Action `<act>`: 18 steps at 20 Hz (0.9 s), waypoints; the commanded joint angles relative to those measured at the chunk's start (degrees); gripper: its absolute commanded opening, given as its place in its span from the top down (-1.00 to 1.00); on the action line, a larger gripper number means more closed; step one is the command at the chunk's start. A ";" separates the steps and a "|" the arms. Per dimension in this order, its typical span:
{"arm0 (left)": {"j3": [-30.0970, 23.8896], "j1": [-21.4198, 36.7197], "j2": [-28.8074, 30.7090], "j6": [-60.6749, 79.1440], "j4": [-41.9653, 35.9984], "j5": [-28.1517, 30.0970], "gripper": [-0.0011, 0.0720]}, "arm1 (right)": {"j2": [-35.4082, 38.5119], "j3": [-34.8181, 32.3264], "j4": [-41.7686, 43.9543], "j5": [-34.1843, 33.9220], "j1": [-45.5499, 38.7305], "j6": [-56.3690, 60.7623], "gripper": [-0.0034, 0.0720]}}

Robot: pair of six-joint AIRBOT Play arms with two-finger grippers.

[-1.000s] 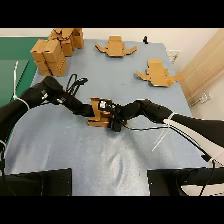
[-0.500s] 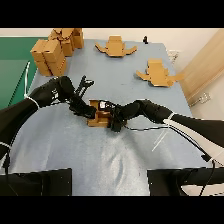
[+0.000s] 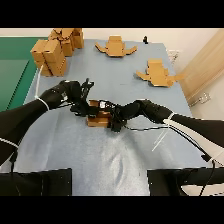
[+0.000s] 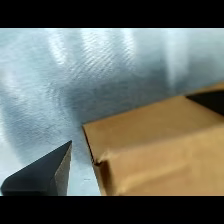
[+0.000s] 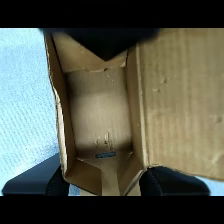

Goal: Fold the box.

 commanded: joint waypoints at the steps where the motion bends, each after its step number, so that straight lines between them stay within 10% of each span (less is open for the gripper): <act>1: 2.23 -4.68 -1.88 -10.23 10.91 -1.84 -0.36 | 0.00 -0.02 0.00 0.44 0.00 0.04 0.88; 4: 3.50 -6.25 -2.08 -14.97 14.75 -3.08 -0.11 | 0.00 -0.02 0.00 0.44 0.00 0.04 0.88; 5: 3.54 -6.23 -2.08 -15.19 14.40 -3.41 0.20 | 0.00 -0.04 0.00 0.44 0.00 0.04 0.88; 6: 3.54 -6.23 -2.08 -14.58 14.03 -4.15 0.93 | 0.00 -0.04 0.00 0.42 0.00 0.07 0.88; 13: 3.54 -6.23 -2.08 -13.66 9.44 -4.57 0.89 | 0.00 -0.04 0.00 0.44 0.00 0.07 0.88; 15: 3.54 -6.19 -2.08 -13.68 9.51 -4.57 -0.53 | 0.00 -0.04 0.00 0.44 0.00 0.07 0.88; 18: 3.52 -5.51 -2.10 -13.90 9.68 -4.68 -0.63 | 0.00 -0.04 0.00 0.42 0.00 0.07 0.88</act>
